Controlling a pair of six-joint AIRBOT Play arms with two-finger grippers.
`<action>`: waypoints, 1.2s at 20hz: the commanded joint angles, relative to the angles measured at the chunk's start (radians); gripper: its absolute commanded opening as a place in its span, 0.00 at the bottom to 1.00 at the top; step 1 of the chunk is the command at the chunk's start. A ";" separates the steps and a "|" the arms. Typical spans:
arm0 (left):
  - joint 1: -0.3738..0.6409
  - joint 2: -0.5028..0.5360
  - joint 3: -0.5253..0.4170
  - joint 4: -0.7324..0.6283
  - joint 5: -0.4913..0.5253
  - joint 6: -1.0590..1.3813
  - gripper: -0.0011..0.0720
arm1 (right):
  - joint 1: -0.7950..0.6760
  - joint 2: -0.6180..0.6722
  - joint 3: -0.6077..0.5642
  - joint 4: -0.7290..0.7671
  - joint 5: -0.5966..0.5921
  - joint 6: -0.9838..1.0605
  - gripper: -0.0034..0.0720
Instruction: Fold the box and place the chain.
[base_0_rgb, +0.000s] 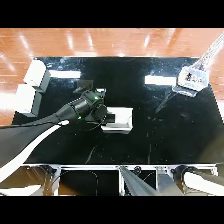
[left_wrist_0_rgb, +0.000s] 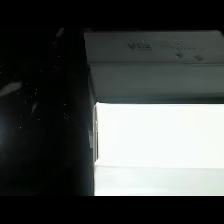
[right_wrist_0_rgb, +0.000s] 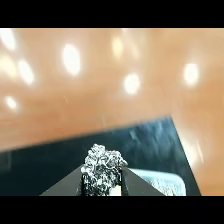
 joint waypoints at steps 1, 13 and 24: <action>0.000 0.000 0.001 -0.003 0.007 0.001 0.04 | 0.076 0.184 0.001 0.005 -0.004 -0.028 0.08; -0.008 0.000 0.001 -0.008 0.010 0.000 0.04 | 0.618 0.427 -0.032 0.174 0.225 -0.071 0.09; -0.014 0.000 0.001 -0.004 0.010 0.000 0.04 | 0.802 0.351 -0.345 0.223 0.019 -0.031 0.09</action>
